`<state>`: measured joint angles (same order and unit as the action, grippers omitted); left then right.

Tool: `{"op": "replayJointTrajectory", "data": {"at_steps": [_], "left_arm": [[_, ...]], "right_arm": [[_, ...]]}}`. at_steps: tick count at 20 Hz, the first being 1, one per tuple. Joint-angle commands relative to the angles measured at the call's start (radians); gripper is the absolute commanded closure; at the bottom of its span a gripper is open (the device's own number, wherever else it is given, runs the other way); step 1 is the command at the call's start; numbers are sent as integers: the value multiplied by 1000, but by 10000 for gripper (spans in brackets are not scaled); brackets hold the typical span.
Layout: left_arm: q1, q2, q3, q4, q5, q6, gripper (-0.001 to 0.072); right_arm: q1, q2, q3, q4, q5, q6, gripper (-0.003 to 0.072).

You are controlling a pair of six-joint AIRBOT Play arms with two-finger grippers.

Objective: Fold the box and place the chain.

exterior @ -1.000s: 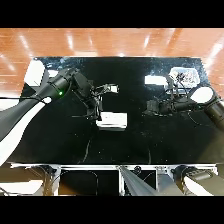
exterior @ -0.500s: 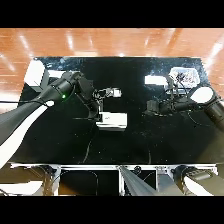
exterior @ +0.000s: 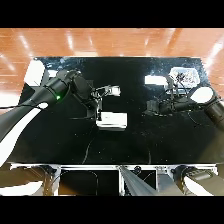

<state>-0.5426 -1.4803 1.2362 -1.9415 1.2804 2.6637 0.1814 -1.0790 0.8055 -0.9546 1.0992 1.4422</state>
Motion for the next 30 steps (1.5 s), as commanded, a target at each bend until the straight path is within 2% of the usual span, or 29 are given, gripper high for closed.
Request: {"op": "replayJointTrajectory", "data": {"at_steps": [1,17,22,30], "left_arm": [[-1,5,-27,1,-38,-2,68],[-14,5,-41,-2,-33,-50,73],[-21,5,-41,1,-1,22,76],[-21,5,-41,42,-16,25,76]], "right_arm": [[0,0,0,0,5,0,658],[0,0,0,0,5,0,657],[0,0,0,0,5,0,658],[0,0,0,0,4,0,658]]}}
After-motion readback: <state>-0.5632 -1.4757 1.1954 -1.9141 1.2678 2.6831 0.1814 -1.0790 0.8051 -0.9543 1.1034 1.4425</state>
